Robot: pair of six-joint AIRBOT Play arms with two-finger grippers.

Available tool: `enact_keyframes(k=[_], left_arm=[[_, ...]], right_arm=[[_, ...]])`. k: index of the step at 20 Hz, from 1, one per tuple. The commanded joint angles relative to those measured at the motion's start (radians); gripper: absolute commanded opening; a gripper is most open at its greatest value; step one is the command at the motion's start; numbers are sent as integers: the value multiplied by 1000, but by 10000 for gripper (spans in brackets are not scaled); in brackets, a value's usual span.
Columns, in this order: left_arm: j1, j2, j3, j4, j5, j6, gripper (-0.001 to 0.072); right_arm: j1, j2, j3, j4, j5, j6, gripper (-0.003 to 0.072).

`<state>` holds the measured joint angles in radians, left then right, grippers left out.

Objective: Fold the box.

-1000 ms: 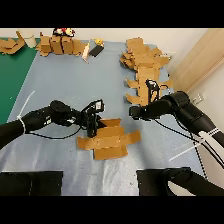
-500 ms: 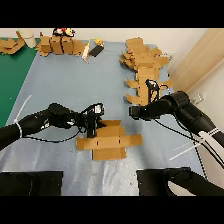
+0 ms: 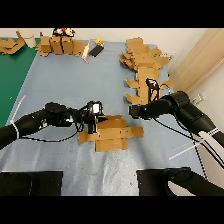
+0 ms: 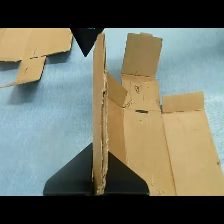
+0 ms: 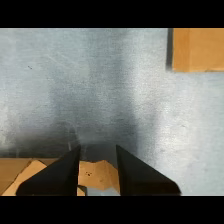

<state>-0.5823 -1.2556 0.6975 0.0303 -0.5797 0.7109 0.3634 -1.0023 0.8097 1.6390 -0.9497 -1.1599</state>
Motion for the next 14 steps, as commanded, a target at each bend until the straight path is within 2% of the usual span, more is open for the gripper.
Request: enact_keyframes(k=[1, 14], left_arm=[[0, 0, -6, -7, -2, 32, 9], [-60, 1, -80, -16, 27, 93, 8]], right_arm=[[0, 0, 0, 0, 15, 0, 332], [0, 0, 0, 0, 27, 0, 332]])
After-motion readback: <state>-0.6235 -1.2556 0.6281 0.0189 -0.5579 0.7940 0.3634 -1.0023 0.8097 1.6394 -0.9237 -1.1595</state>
